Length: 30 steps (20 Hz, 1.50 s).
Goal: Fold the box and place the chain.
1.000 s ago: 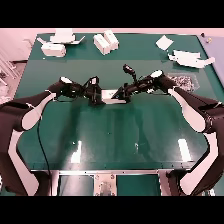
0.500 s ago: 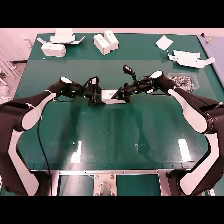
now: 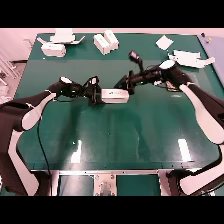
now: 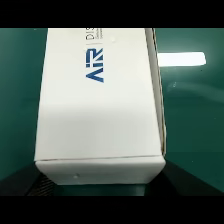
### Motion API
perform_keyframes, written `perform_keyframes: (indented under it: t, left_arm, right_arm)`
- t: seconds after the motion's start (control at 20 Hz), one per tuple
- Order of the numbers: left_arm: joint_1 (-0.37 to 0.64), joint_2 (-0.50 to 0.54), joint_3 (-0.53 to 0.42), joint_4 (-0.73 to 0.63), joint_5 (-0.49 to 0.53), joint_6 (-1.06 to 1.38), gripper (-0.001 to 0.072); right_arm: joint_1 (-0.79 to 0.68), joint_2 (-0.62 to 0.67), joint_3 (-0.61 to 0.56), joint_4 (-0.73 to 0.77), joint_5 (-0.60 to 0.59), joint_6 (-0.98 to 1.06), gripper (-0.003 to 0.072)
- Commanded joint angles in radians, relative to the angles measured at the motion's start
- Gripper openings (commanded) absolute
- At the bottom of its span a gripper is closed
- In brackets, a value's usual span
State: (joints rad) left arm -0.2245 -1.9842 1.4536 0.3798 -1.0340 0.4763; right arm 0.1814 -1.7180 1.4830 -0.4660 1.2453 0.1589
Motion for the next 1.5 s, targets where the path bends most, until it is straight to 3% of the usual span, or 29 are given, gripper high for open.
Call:
perform_keyframes:
  t: [0.0,0.15,0.25,0.6,0.75,0.9,1.15,1.2,1.25,1.4,1.45]
  left_arm:
    - [0.000,0.001,0.000,0.001,0.000,0.000,0.0516]
    - [0.000,0.001,0.000,0.001,0.002,0.000,0.0517]
    - [0.000,0.001,0.000,0.001,0.001,0.000,0.0517]
    - [0.000,0.001,0.000,0.000,0.004,-0.001,0.0516]
    - [0.000,0.001,0.000,0.001,0.000,-0.001,0.0517]
    - [0.000,0.001,0.000,0.000,0.000,-0.001,0.0516]
    - [0.000,0.001,0.000,0.000,0.000,-0.047,0.0514]
    - [0.000,0.002,0.001,0.000,0.000,-0.057,0.0440]
    - [0.000,0.005,0.000,0.001,-0.007,-0.051,0.0222]
    - [0.000,0.015,0.019,0.000,0.004,-0.071,0.0216]
    - [0.003,0.015,0.036,0.000,0.003,-0.114,0.0115]
  right_arm:
    - [-0.015,0.089,0.006,0.013,-0.001,0.110,0.0014]
    - [-0.043,0.172,-0.035,-0.007,-0.057,0.232,0.0011]
    - [-0.064,0.274,-0.108,-0.085,-0.174,0.303,0.0012]
    - [-0.132,0.771,-0.562,-0.230,-0.607,0.436,0.0012]
    - [-0.174,0.951,-0.763,-0.239,-0.672,0.432,0.0013]
    - [-0.205,1.044,-0.924,-0.244,-0.681,0.432,0.0015]
    - [-0.216,1.051,-1.007,-0.250,-0.715,0.432,0.0015]
    - [-0.216,1.051,-1.007,-0.250,-0.724,0.432,0.0015]
    - [-0.216,1.051,-1.007,-0.250,-0.731,0.432,0.0015]
    - [-0.216,1.051,-1.007,-0.253,-0.734,0.432,0.0015]
    - [-0.216,1.051,-1.007,-0.253,-0.742,0.432,0.0015]
